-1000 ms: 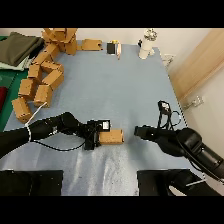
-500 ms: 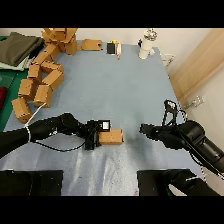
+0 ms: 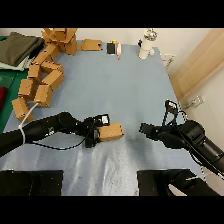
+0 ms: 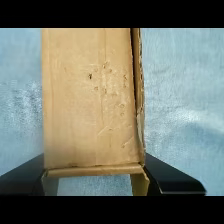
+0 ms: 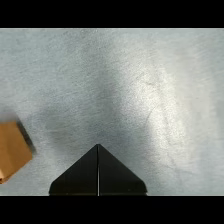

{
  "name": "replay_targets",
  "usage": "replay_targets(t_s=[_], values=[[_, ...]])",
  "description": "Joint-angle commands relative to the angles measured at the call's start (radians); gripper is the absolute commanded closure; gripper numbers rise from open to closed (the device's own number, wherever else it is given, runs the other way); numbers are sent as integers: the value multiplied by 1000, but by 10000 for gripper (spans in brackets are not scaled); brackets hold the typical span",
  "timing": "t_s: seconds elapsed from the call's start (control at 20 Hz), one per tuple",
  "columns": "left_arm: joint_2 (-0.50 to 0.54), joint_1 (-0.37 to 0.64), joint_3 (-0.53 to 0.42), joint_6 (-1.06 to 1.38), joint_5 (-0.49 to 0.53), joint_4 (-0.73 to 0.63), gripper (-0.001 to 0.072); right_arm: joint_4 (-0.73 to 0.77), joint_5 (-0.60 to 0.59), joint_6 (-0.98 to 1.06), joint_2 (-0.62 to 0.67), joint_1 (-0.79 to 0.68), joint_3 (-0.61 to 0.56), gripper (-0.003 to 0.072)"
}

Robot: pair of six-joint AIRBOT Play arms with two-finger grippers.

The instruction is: Fold the box.

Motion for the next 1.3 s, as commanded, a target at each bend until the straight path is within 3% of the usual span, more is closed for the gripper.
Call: replay_targets(t_s=[0.0,0.15,0.3,0.4,0.55,0.95,1.25], values=[[59,0,1,-151,-5,45,258,-9,0,-16,0,0,1,682],[103,6,1,-380,-3,222,258,-13,0,-47,0,0,1,682],[142,78,1,-821,-19,467,257,-16,1,-73,0,0,1,682],[171,159,1,-1080,-78,638,257,-22,1,-91,0,0,1,682],[204,293,2,-1263,-196,804,257,-43,1,-99,0,0,1,682],[230,574,2,-1361,-259,823,257,-95,4,-108,0,0,1,682],[230,698,2,-1367,-315,823,257,-107,27,-109,0,0,1,682]])
